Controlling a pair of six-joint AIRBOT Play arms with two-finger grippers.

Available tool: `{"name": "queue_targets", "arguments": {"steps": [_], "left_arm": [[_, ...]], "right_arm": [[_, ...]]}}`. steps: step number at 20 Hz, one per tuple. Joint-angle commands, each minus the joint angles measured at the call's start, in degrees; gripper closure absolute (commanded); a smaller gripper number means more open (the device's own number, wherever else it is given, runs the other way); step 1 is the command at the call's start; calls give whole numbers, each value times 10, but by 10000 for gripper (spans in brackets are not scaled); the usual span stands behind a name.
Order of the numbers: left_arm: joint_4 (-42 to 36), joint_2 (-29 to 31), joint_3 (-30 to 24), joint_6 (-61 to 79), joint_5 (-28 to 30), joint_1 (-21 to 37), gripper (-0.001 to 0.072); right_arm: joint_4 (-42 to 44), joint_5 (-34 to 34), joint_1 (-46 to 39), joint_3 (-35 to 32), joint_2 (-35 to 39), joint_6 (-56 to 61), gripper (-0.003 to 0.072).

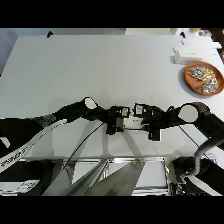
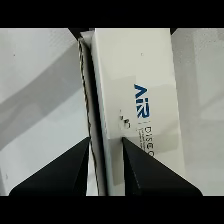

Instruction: Fold the box and place the chain.

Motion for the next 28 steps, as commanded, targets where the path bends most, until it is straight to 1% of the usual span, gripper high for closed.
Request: {"name": "queue_targets", "arguments": {"steps": [1,10,13,14,15,17,18,21,23,28], "left_arm": [[0,0,0,0,0,0,438],[0,0,0,0,0,0,438],[0,0,0,0,0,0,438],[0,0,0,0,0,0,438],[0,0,0,0,0,0,438],[0,0,0,0,0,0,438],[0,0,0,0,0,0,438],[0,0,0,0,0,0,438],[0,0,0,0,0,0,438],[0,0,0,0,0,0,438]], "right_arm": [[15,2,0,0,1,0,458],[20,16,0,19,9,0,461],[53,-10,0,20,9,0,470],[75,-29,0,20,9,0,516],[98,-48,0,20,8,-1,669],[126,-77,0,20,7,0,672],[129,-80,0,20,2,0,672],[132,-60,0,20,-28,14,674],[139,-31,2,20,-56,15,673],[97,-13,30,20,-70,15,672]]}}
